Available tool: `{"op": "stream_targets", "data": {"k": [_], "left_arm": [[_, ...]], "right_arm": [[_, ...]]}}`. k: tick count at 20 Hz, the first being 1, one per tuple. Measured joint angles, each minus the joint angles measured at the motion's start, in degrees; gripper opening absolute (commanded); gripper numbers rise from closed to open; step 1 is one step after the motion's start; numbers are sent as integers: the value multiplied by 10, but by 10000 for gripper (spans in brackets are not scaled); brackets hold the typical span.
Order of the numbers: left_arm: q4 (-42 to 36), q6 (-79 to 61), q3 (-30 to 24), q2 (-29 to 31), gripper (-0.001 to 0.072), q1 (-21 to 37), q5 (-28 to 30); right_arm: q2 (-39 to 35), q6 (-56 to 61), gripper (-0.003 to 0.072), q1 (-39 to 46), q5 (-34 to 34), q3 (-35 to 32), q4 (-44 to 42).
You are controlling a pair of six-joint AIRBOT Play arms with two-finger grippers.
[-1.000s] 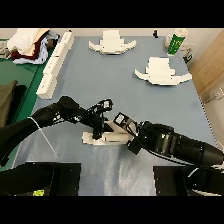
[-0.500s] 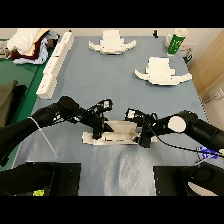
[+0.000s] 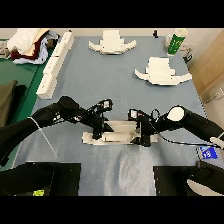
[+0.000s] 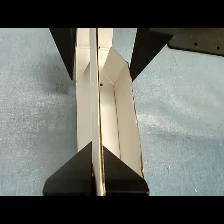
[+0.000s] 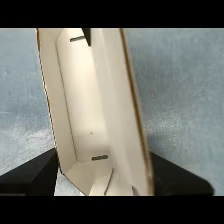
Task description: Fold the box.
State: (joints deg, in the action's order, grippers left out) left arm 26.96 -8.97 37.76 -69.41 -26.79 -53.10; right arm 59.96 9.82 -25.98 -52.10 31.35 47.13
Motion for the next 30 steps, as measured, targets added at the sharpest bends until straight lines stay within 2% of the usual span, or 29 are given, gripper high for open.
{"op": "stream_targets", "data": {"k": [7,19,30], "left_arm": [[0,0,0,0,15,0,0],[0,0,0,0,15,0,0],[0,0,0,0,16,0,0]], "right_arm": [[7,-144,707,25,5,-44,-90],[8,-98,703,32,31,-52,-59],[8,-205,684,31,33,-69,-101]]}}
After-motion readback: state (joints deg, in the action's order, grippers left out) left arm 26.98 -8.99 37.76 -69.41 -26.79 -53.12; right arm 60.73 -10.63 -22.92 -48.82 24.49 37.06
